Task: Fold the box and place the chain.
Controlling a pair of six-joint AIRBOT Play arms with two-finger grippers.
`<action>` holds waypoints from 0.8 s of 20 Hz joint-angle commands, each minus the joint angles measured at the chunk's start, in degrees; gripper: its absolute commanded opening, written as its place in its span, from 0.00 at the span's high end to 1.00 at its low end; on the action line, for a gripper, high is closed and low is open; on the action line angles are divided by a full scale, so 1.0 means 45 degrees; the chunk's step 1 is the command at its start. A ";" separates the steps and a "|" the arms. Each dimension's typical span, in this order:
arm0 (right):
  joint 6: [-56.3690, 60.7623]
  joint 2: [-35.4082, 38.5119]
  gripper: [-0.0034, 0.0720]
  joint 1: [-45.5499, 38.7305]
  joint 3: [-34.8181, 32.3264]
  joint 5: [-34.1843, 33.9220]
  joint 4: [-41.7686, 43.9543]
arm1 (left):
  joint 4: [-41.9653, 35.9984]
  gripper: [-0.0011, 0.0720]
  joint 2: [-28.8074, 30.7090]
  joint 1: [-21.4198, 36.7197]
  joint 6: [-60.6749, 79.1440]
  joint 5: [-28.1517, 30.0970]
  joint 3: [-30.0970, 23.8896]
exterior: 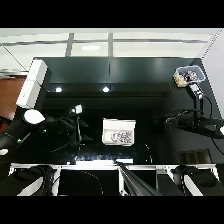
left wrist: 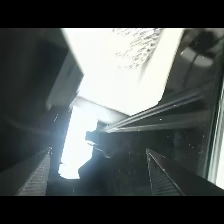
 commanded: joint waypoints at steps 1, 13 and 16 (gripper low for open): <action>0.0359 0.0015 0.18 -0.0005 0.0010 0.0034 0.0005 | -0.0695 0.01 -0.0641 -0.0903 0.3949 0.0976 -0.0151; 0.0359 0.0015 0.18 -0.0005 0.0010 0.0311 0.0010 | -0.1836 0.01 -0.2890 -0.2477 0.4541 0.1797 0.0058; 0.0359 0.0015 0.18 -0.0005 0.0010 0.0379 0.0010 | -0.1938 0.01 -0.3094 -0.2487 0.4401 0.1817 0.0282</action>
